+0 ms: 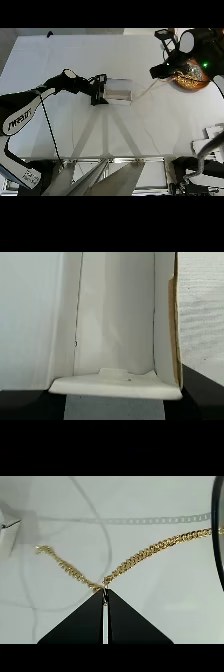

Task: Fold the box and place the chain.

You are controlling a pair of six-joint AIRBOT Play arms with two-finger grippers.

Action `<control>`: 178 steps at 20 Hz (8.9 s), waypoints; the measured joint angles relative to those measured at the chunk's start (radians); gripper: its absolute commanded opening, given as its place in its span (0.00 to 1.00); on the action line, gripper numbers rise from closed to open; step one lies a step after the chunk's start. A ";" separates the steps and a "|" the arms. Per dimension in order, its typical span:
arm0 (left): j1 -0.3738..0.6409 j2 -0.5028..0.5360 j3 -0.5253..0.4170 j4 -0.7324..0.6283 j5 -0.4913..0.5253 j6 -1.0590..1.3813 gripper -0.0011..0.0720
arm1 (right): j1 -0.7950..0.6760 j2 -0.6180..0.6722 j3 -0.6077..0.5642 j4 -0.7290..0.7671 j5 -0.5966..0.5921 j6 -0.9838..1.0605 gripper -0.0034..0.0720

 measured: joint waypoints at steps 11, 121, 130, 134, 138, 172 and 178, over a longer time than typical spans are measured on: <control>0.000 0.000 0.000 0.000 0.000 0.000 0.39 | 0.249 0.023 0.000 0.099 -0.082 -0.058 0.06; 0.000 0.000 0.000 0.000 0.000 0.000 0.39 | 0.073 -0.020 0.002 0.187 -0.001 -0.158 0.06; 0.000 0.000 0.000 0.000 0.000 0.000 0.39 | 0.215 -0.092 0.002 0.278 -0.155 -0.167 0.06; 0.000 0.000 0.000 0.000 0.000 0.000 0.39 | 0.254 -0.150 0.002 0.330 -0.255 -0.177 0.06; 0.000 0.000 0.000 0.000 0.000 0.000 0.39 | 0.269 -0.203 0.002 0.322 -0.299 -0.177 0.06; 0.000 0.000 0.000 0.000 0.000 0.000 0.39 | -0.167 -0.145 -0.016 0.169 -0.085 -0.105 1.00; 0.000 0.000 0.000 0.000 0.000 0.000 0.39 | -0.181 -0.285 -0.026 0.153 -0.137 0.014 1.00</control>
